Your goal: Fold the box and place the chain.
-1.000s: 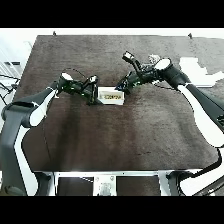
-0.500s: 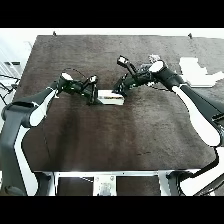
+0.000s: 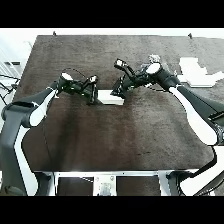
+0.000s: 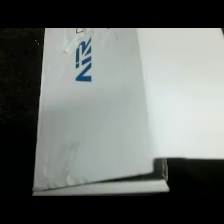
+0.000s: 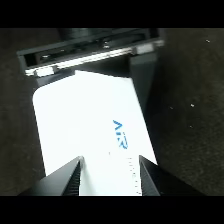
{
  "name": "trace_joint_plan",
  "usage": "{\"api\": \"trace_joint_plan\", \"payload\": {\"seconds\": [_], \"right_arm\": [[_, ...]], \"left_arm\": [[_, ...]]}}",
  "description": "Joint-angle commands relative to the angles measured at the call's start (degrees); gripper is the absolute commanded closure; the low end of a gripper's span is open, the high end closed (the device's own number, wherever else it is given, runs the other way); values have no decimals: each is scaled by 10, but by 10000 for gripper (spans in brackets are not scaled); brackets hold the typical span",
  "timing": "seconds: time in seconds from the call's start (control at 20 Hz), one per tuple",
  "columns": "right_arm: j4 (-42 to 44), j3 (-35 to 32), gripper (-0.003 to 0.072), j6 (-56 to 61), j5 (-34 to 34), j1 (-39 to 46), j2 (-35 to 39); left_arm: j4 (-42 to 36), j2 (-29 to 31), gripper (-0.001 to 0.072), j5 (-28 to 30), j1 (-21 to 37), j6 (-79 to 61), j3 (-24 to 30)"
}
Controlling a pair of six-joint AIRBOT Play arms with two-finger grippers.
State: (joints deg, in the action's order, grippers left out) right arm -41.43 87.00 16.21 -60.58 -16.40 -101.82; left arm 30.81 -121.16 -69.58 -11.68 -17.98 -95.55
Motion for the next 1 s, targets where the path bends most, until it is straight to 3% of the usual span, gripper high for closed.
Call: {"api": "trace_joint_plan", "payload": {"seconds": [0.0, 0.2, 0.8, 0.95], "right_arm": [[-1, 1, 242, -9, -6, 1, -2], [-2, 1, 191, -34, -25, 1, -2], [-14, 1, 196, -50, 13, 2, -7], [-17, 2, 239, -49, 21, 2, -7]], "left_arm": [[0, 0, 287, 0, 0, 0, 0], [0, 0, 287, 0, 0, 0, 0], [0, 0, 286, 0, 0, 0, 0], [0, 0, 287, 0, 0, 0, 0]]}}
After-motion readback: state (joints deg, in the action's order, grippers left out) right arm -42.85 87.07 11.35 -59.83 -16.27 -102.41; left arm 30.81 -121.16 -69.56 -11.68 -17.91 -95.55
